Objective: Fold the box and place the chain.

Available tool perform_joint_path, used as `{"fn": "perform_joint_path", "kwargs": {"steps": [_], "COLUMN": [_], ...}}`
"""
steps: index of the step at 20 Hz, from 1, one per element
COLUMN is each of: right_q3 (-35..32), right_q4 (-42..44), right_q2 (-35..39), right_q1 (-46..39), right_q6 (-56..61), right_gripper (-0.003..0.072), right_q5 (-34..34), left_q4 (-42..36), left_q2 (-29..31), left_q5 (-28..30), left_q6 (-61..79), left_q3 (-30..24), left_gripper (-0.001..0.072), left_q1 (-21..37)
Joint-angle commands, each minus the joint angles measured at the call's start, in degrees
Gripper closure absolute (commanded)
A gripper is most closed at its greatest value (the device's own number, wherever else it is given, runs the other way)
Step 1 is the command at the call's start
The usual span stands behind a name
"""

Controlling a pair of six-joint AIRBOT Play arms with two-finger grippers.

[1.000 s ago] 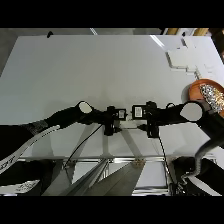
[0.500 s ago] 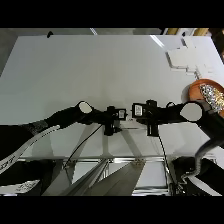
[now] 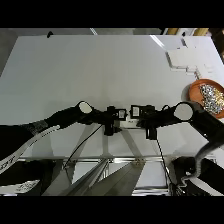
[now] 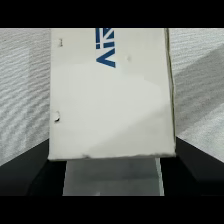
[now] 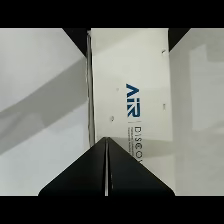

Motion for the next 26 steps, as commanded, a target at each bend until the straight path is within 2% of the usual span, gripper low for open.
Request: {"fn": "perform_joint_path", "kwargs": {"steps": [1, 12, 17, 19, 22, 26], "right_q3": [-1.7, -1.7, -1.0, -0.9, -0.9, -1.0], "right_q4": [-0.1, -0.1, -1.2, -1.9, -7.1, -21.8], "right_q2": [-0.4, -1.3, 4.4, 7.4, 10.3, 10.2], "right_q1": [0.0, 0.0, -0.8, -3.6, -10.1, -16.5], "right_q6": [0.2, 1.2, 10.3, 15.6, 28.2, 47.1], "right_gripper": [0.0667, 0.0667, 0.0663, 0.0628, 0.0628, 0.0650], "right_q5": [-1.4, -2.6, -4.6, -4.5, -4.5, 0.3], "left_q4": [0.0, 0.0, 0.0, 0.0, 0.0, 0.0], "left_q2": [0.1, 0.0, 0.0, 0.0, 0.0, 0.0], "left_q5": [0.0, 0.0, 0.0, 0.0, 0.0, 0.0], "left_q6": [0.0, 0.0, 0.0, 0.0, 0.0, 0.0], "left_q3": [0.0, 0.0, 0.0, 0.0, 0.0, 0.0], "left_gripper": [0.0491, 0.0491, 0.0491, 0.0491, 0.0491, 0.0491], "left_q1": [0.0, 0.0, 0.0, 0.0, 0.0, 0.0]}}
